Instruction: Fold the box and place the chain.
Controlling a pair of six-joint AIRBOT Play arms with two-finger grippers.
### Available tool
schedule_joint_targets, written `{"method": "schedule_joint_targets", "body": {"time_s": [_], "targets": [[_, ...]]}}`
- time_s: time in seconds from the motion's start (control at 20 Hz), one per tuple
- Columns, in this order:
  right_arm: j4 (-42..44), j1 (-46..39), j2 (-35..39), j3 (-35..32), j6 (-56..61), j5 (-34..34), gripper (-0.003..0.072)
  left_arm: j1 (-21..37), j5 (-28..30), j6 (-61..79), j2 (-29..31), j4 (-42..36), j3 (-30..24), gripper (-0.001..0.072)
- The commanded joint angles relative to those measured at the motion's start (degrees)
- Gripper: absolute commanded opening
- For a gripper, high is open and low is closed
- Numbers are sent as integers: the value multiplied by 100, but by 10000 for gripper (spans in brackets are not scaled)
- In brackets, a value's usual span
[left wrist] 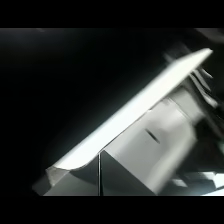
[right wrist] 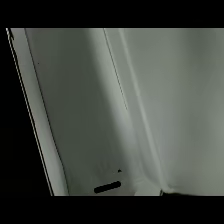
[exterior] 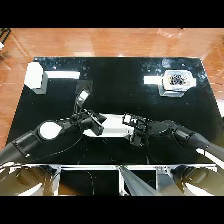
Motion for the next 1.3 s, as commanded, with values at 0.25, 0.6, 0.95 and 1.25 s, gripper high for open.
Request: {"method": "schedule_joint_targets", "body": {"time_s": [0.25, 0.6, 0.95, 1.25], "targets": [[-17, 2, -2, 2, 0, 11, 218, -138, 876, -2, -1069, -127, 378, 14], [-17, 2, -2, 2, 0, 13, 218, -133, 238, 0, -1390, -59, 376, 14], [-17, 2, -2, 2, 0, 11, 218, 739, -1655, -2, -1158, 1032, 730, 13], [-17, 2, -2, 2, 0, 11, 218, 1965, -3176, 4, -83, 1552, 754, 14]]}}
